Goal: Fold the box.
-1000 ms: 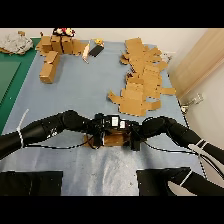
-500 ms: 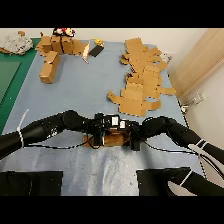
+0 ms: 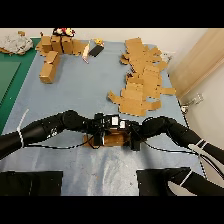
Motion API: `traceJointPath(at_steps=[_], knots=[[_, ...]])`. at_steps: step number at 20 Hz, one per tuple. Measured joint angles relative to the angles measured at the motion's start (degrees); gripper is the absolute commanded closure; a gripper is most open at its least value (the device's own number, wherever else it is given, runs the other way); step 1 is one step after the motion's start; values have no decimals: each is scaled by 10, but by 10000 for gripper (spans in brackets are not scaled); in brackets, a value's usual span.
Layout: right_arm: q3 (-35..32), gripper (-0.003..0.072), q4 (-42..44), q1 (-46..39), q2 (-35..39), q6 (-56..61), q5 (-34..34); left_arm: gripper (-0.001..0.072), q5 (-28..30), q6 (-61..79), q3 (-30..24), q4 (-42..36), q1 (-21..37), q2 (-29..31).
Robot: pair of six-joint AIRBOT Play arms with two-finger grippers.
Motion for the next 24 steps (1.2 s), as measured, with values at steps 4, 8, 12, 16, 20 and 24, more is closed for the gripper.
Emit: traceJointPath(at_steps=[4, 8, 12, 16, 20, 24], knots=[[0, 157, 0, 0, 0, 0, -2, 51, -5, -42, 0, 3, 0, 0], [0, 157, 0, 0, 0, 0, -2, 50, -4, -93, 0, 22, 0, 11], [0, 157, 0, 0, 0, 0, -2, 52, -19, -214, 0, 117, 8, 49], [0, 157, 0, 0, 0, 0, -2, 625, -99, -364, 0, 227, 34, 89], [0, 158, -1, 0, 0, 0, -1, 697, -195, -495, 0, 255, 29, 101], [0, 157, -1, 0, 0, 0, -1, 697, -216, -582, 0, 166, -7, 88]])
